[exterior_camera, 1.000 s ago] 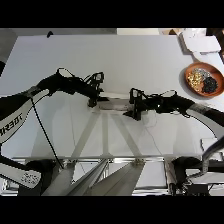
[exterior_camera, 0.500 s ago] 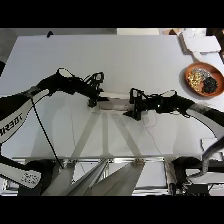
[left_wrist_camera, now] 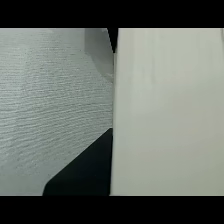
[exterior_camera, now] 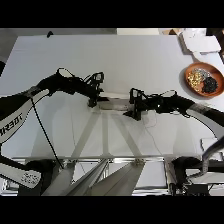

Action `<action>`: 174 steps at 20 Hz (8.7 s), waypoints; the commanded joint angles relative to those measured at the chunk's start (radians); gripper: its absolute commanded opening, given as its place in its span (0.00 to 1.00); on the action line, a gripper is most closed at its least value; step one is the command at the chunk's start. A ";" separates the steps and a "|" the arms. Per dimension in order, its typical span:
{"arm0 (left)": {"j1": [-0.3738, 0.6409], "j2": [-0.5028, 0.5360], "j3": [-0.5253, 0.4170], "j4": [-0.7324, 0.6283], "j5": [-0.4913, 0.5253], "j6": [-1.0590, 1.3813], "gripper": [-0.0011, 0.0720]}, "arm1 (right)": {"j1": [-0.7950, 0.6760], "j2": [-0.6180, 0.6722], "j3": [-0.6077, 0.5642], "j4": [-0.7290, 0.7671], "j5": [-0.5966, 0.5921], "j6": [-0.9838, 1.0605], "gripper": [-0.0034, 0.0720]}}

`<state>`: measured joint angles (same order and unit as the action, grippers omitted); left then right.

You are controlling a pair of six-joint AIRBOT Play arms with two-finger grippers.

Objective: Fold the box and place the chain.

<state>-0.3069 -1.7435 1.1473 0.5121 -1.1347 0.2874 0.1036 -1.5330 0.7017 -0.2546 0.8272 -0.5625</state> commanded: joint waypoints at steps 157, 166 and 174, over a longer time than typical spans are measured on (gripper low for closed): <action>0.040 0.180 -0.238 0.019 0.092 0.296 0.10 | 0.000 0.000 0.000 0.000 0.000 0.000 0.73; 0.029 0.156 -0.238 0.019 0.093 0.288 0.57 | 0.000 -0.001 0.000 0.000 0.000 0.000 0.73; 0.029 0.156 -0.238 0.019 0.092 0.243 0.11 | 0.000 0.000 0.000 0.000 0.000 0.000 0.73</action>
<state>-0.2783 -1.5875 0.9092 0.5320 -1.0439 0.5396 0.1036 -1.5330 0.7017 -0.2523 0.8249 -0.5621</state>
